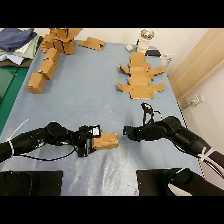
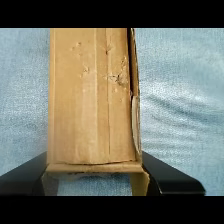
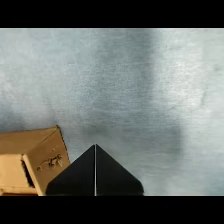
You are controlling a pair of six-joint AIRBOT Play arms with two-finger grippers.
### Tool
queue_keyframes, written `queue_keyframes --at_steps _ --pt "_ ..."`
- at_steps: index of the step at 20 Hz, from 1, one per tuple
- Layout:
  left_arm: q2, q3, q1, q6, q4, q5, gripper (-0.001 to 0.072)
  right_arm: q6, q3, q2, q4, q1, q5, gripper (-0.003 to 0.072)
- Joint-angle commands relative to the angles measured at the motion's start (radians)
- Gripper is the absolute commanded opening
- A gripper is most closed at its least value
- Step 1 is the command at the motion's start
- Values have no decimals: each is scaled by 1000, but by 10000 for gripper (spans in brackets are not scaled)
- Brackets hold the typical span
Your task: Fold the box.
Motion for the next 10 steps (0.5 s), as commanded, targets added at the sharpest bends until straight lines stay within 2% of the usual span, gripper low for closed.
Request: queue_keyframes --at_steps 1,7,10 --pt "0 3 0 -1 -48 1 522 26 8 -29 22 -4 53 1" --pt "2 37 13 -167 -56 17 522 34 8 -29 23 -4 58 1" --pt "53 40 70 -329 -13 111 522 34 8 -29 14 -4 59 1"
